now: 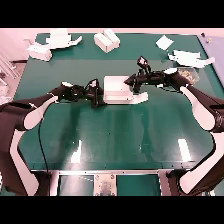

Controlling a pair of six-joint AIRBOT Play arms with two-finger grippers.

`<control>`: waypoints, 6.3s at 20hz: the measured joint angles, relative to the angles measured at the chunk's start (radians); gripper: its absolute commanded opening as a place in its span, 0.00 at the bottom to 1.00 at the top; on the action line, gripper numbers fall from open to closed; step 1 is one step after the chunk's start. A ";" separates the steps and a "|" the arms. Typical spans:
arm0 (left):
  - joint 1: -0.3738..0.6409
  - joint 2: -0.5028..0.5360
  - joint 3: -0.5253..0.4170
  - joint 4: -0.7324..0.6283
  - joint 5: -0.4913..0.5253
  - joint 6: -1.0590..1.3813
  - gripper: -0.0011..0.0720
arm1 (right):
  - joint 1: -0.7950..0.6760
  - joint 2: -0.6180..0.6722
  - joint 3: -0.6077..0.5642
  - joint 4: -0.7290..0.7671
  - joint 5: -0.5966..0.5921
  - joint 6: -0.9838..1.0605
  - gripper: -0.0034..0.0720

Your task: Fold the box and place the chain.

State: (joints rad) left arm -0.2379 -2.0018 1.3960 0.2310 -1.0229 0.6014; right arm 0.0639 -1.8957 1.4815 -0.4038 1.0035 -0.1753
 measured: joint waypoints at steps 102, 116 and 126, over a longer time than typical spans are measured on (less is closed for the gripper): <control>-0.001 0.000 0.000 0.000 0.008 0.001 0.66 | -0.073 0.319 -0.337 -0.139 -0.114 -0.041 0.05; -0.001 0.000 0.000 0.000 0.009 0.001 0.66 | -0.056 0.294 -0.338 -0.254 -0.054 -0.026 0.22; -0.001 0.000 0.000 0.001 0.009 0.001 0.66 | -0.106 0.300 -0.291 -0.323 -0.137 0.255 0.05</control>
State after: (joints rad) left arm -0.2390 -2.0018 1.3964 0.2317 -1.0138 0.6025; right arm -0.0422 -1.5959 1.1904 -0.7265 0.8669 0.0799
